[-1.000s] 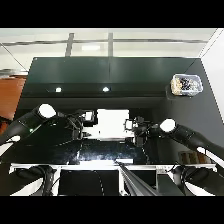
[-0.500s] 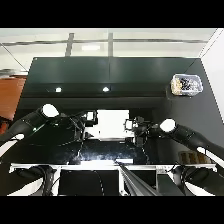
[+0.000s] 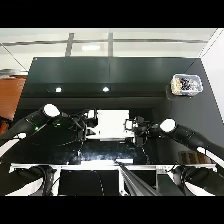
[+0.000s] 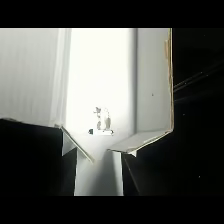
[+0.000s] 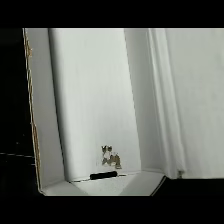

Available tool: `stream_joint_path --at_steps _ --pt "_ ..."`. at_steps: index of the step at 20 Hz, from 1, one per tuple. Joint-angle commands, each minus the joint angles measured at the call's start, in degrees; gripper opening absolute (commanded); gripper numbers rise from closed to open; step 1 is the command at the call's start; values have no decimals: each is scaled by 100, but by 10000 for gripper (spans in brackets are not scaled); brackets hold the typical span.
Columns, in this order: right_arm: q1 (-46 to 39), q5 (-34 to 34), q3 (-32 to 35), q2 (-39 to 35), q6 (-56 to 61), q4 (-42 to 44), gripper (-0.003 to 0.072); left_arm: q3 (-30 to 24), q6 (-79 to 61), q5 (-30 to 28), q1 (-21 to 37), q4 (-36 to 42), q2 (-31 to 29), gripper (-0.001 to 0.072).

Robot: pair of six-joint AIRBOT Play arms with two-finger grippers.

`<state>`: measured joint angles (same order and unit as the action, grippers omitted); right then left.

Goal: Fold the box and place the chain.

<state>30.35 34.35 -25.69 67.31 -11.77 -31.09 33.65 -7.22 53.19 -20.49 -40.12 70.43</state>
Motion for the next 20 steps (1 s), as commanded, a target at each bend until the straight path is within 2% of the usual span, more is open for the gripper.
stream_joint_path --at_steps 1,6,7,8,14,16,18,20 --pt "7 -2 0 4 0 2 541 -2 -2 146 0 55 2 223" --pt "7 -2 0 4 2 2 542 -2 0 127 0 101 2 217" --pt "7 -2 0 4 2 2 542 -2 0 125 0 210 2 155" --pt "7 -4 0 4 2 2 542 -2 -2 111 0 326 4 140" --pt "7 -7 0 4 4 2 541 -2 -2 52 -149 575 55 137" --pt "7 -7 0 4 4 2 541 -2 0 -170 -319 605 111 101" --pt "7 -7 0 4 2 2 541 -2 13 -511 -485 719 144 98" --pt "7 -7 -2 4 4 2 541 -2 13 -584 -597 828 144 98"
